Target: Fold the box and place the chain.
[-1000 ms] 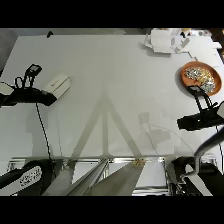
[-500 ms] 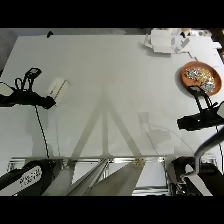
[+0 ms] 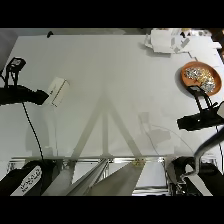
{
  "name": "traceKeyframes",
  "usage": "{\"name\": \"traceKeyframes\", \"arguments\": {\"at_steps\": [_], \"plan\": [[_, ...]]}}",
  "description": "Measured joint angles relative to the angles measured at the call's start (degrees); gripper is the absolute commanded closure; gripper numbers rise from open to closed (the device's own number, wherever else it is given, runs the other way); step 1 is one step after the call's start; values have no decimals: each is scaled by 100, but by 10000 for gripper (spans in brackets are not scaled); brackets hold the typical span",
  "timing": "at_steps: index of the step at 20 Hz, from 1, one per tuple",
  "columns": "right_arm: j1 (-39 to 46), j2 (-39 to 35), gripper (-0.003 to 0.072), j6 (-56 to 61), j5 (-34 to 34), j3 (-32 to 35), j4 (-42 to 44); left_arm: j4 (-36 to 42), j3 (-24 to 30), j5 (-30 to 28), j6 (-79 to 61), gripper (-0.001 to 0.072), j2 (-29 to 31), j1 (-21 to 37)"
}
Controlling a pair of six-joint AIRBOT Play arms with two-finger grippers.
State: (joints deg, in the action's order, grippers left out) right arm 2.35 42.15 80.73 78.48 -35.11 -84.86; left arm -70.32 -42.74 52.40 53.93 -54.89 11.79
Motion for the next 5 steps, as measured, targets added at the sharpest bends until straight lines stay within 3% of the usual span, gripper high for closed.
{"name": "traceKeyframes", "arguments": {"at_steps": [5], "plan": [[0, 0, 667, 0, 0, 0, 0, 7, 0, -7, 35, 18, 118, 0]]}}
